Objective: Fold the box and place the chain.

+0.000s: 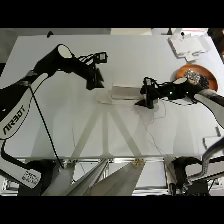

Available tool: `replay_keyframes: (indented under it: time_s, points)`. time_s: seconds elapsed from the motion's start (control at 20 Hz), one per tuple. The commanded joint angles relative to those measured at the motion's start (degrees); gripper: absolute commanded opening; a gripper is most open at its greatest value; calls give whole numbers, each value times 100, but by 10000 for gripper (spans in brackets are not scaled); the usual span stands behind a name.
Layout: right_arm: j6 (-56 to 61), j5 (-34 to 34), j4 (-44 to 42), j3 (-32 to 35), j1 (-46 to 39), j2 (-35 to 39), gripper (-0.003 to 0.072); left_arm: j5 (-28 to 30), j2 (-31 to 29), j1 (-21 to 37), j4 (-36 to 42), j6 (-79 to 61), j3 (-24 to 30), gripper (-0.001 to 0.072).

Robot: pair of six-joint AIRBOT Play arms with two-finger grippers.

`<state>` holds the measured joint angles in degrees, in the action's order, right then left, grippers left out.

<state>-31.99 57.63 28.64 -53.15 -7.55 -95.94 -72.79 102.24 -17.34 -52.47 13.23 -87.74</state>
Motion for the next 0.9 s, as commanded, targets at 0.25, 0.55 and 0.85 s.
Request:
replay_keyframes:
  time_s: [0.25,0.55,0.85]
  points:
    - [2,2,-2,-7,-2,2,411,-820,98,-625,1023,726,0,10]
    - [2,2,-2,-7,-2,2,411,1132,144,-369,1591,1512,0,10]
    - [2,2,-2,-7,-2,2,411,1508,868,-284,1569,2177,0,9]
